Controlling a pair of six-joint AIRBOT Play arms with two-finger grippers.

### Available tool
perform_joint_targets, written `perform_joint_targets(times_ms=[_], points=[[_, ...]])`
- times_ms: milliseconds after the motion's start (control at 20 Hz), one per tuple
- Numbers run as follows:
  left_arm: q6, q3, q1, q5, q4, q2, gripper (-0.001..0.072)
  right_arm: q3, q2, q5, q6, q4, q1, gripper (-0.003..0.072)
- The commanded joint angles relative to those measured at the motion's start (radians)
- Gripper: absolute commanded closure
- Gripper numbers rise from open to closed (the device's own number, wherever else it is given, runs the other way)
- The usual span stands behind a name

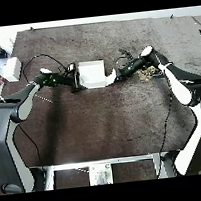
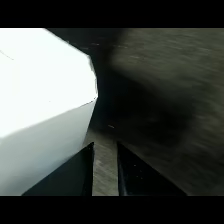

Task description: Fold the box and place the chain.

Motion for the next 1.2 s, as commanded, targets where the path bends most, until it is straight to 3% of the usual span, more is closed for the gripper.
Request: perform_joint_targets(times_ms=[0, 150, 200, 250, 300, 850, 1150], points=[[0.000, 0.000, 0.000, 0.000, 0.000, 0.000, 0.0364, 0.002, 0.026, -0.035, -0.003, 0.006, 0.023, 0.0481], [0.000, 0.000, 0.000, 0.000, 0.000, 0.000, 0.0364, 0.002, 0.070, -0.057, -0.003, 0.006, 0.023, 0.0481], [0.000, 0.000, 0.000, 0.000, 0.000, 0.000, 0.0364, 0.002, 0.083, -0.060, -0.003, 0.006, 0.024, 0.0407], [0.000, 0.000, 0.000, 0.000, 0.000, 0.000, 0.0364, 0.002, 0.089, -0.064, -0.003, 0.007, 0.027, 0.0190], [0.000, 0.000, 0.000, 0.000, 0.000, 0.000, 0.0364, 0.002, 0.089, -0.072, -0.002, 0.007, 0.035, 0.0167], [0.000, 0.000, 0.000, 0.000, 0.000, 0.000, 0.0364, 0.002, 0.084, -0.132, 0.061, -0.011, 0.131, 0.0167], [0.000, 0.000, 0.000, 0.000, 0.000, 0.000, 0.0364, 0.002, 0.084, -0.208, 0.147, -0.191, 0.185, 0.0167]])
